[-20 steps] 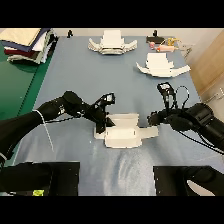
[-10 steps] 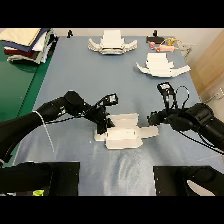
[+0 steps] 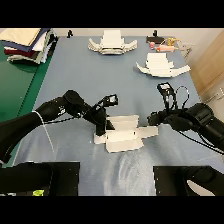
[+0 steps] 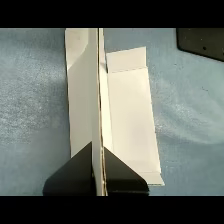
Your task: Fold the box.
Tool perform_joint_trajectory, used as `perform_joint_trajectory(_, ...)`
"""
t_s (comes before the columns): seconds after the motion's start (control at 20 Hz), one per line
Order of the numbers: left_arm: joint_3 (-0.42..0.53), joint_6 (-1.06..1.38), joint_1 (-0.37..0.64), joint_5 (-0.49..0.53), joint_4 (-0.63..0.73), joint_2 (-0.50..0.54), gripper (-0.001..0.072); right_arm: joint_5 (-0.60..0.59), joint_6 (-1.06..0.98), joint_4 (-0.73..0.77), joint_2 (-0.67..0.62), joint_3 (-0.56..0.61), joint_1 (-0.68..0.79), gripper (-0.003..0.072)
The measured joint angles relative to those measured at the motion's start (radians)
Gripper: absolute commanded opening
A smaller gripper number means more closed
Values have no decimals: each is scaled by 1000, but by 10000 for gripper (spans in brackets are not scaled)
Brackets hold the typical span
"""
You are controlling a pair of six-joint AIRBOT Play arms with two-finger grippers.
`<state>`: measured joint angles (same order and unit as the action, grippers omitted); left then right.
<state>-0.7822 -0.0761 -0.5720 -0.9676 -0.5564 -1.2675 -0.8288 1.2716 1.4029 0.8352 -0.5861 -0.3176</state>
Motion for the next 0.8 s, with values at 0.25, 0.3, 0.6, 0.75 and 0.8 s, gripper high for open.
perform_joint_trajectory(0.25, -3, 5, 24, -28, 5, 29, 13, -2, 0, 3, 0, 0, 0, 375)
perform_joint_trajectory(0.3, -6, 5, 41, -27, 13, 34, 13, -3, 0, 3, 0, 0, 0, 375)
perform_joint_trajectory(0.6, -13, 5, 90, -35, 52, 44, 13, -3, 0, 7, 0, 0, 0, 375)
perform_joint_trajectory(0.75, -13, 5, 89, -36, 56, 44, 13, -3, 0, 8, 0, 0, 0, 376)
perform_joint_trajectory(0.8, -13, 5, 85, -35, 56, 44, 13, -3, 0, 11, 0, 0, 0, 376)
